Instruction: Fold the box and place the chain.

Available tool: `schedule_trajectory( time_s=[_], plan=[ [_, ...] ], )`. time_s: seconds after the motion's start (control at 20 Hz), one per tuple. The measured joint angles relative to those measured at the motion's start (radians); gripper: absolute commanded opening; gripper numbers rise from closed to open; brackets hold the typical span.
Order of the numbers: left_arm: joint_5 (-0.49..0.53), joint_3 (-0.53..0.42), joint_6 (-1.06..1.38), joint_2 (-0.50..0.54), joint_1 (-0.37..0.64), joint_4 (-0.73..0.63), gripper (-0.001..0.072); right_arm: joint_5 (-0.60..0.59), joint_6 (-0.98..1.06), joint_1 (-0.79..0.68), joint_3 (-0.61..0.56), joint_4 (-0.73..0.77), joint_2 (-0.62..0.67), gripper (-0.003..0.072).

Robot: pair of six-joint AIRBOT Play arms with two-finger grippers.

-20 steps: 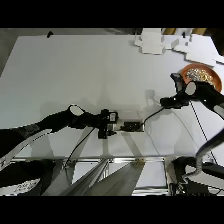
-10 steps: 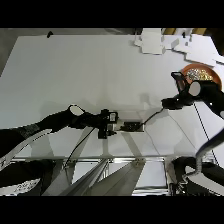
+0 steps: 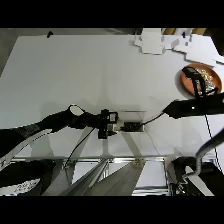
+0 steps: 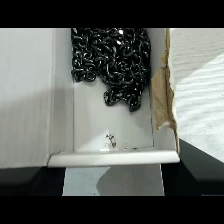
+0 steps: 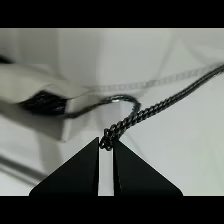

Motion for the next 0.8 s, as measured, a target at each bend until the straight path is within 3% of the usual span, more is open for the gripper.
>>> schedule_trajectory(
  time_s=[0.45, 0.8],
  plan=[
    [-0.003, 0.000, 0.000, 0.000, 0.000, 0.000, 0.0342, 0.027, -0.107, 0.034, 0.000, 0.397, 0.105, 0.0015],
    [-0.003, 0.000, 0.000, 0.000, 0.000, 0.000, 0.0342, -0.214, -0.174, 0.329, 0.000, 0.496, 0.104, 0.0015]
  ],
)
